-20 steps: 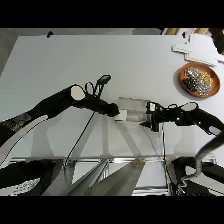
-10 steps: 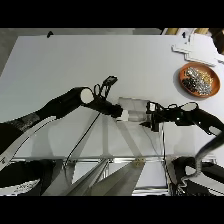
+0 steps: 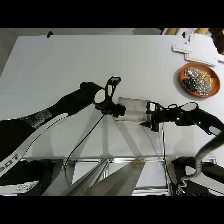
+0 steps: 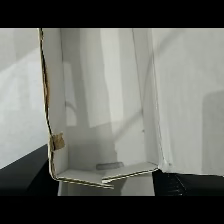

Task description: Fold the box and place the chain.

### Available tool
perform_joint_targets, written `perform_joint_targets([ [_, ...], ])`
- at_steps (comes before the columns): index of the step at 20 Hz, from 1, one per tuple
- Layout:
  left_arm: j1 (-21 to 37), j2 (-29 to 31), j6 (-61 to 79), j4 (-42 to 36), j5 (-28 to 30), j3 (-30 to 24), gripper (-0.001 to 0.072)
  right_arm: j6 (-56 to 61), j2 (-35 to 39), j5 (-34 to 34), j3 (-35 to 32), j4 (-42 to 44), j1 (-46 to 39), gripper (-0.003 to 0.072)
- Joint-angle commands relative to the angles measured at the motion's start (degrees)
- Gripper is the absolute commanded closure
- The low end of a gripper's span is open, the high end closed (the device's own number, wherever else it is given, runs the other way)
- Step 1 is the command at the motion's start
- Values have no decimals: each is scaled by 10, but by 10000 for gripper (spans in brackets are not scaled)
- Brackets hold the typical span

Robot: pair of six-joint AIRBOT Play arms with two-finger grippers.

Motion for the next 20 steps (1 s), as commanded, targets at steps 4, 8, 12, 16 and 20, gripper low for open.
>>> perform_joint_targets([
  [4, -29, -62, -102, 60, -90, 90, 382, 0, 0, 0, 0, 0, 0, 259],
  [8, -40, -98, -154, 70, -131, 114, 442, 0, 0, 0, 0, 0, 0, 259],
  [12, -44, -115, -177, 58, -138, 127, 442, 0, 0, 0, 0, 0, 0, 259],
  [16, -51, -143, -178, 59, -164, 173, 445, 0, 0, 0, 0, 0, 0, 259],
  [20, -61, -155, -179, 65, -163, 175, 585, 0, 0, 0, 0, 0, 0, 259],
])
